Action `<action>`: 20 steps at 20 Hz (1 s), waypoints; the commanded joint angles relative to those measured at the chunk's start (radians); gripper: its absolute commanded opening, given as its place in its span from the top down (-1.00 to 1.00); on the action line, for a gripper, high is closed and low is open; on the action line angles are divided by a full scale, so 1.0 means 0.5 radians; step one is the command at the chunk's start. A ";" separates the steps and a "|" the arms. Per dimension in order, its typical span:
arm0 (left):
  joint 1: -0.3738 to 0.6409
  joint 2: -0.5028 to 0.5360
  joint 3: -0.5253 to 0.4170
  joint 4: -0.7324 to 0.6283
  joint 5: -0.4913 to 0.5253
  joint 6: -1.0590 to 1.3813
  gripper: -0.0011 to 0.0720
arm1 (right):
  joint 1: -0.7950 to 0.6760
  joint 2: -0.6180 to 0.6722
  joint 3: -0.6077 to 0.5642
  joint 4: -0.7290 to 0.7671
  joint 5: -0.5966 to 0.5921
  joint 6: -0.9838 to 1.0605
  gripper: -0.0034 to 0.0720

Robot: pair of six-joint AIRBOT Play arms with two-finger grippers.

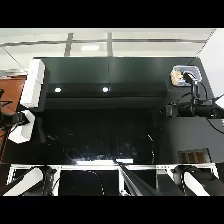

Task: Fold the box and place the chain.

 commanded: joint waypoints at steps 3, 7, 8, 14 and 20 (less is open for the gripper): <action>0.068 0.004 -0.008 -0.168 0.202 0.243 0.20 | -0.001 -0.002 0.000 0.002 -0.029 0.011 0.88; -0.003 -0.012 -0.008 -0.190 0.304 0.363 0.20 | -0.001 -0.002 0.000 0.002 -0.041 0.030 0.88; -0.033 -0.020 -0.008 -0.190 0.337 0.399 0.17 | -0.001 -0.002 0.000 0.002 -0.047 0.031 0.88; -0.140 -0.049 0.005 -0.174 0.701 0.424 0.16 | 0.000 -0.002 0.000 0.002 -0.052 0.060 0.88; -0.153 -0.044 0.230 -0.176 0.665 0.420 -1.00 | 0.003 -0.002 0.000 0.002 -0.048 0.062 0.88</action>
